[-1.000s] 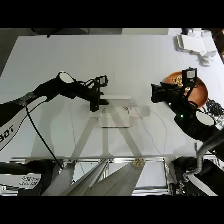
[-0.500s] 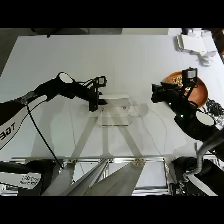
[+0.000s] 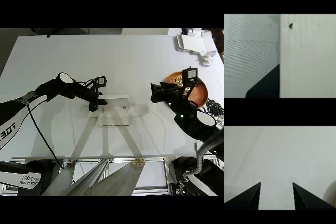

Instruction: Fold the box and place the chain.

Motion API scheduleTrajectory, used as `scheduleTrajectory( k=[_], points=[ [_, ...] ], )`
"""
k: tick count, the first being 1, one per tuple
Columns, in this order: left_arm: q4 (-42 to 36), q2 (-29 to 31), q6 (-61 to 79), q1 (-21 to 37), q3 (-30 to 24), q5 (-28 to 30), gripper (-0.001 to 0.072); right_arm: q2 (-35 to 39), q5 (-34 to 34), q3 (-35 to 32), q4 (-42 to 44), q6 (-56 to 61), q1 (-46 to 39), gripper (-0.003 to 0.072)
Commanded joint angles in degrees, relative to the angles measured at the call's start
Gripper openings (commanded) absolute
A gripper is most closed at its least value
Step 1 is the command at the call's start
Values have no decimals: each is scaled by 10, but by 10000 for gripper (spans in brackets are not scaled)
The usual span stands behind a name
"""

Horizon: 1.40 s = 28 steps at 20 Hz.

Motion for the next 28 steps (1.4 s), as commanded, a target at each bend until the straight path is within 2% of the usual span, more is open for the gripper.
scheduleTrajectory(
  k=[1,4,6,11,15,18,20,21,23,25,28],
  points=[
    [0,0,0,0,0,0,8,2,115,11,-7,1,0,410],
    [0,0,0,0,0,0,8,2,249,18,-42,9,0,409],
    [0,0,0,0,0,0,8,2,299,18,-143,70,0,410],
    [0,0,0,0,0,0,8,2,381,19,-472,274,0,410],
    [0,0,0,0,0,0,8,2,413,19,-607,271,0,418],
    [0,0,0,0,0,0,8,1,416,19,-622,158,0,423],
    [0,0,0,0,0,0,8,-12,415,19,-620,66,0,490],
    [0,0,0,0,0,0,8,-26,415,19,-616,52,0,491],
    [0,0,0,0,0,0,8,-72,413,19,-612,42,0,566],
    [1,0,0,0,0,0,9,-122,388,19,-595,38,0,572],
    [0,0,0,0,0,0,9,-184,337,19,-528,-46,0,643]
  ],
)
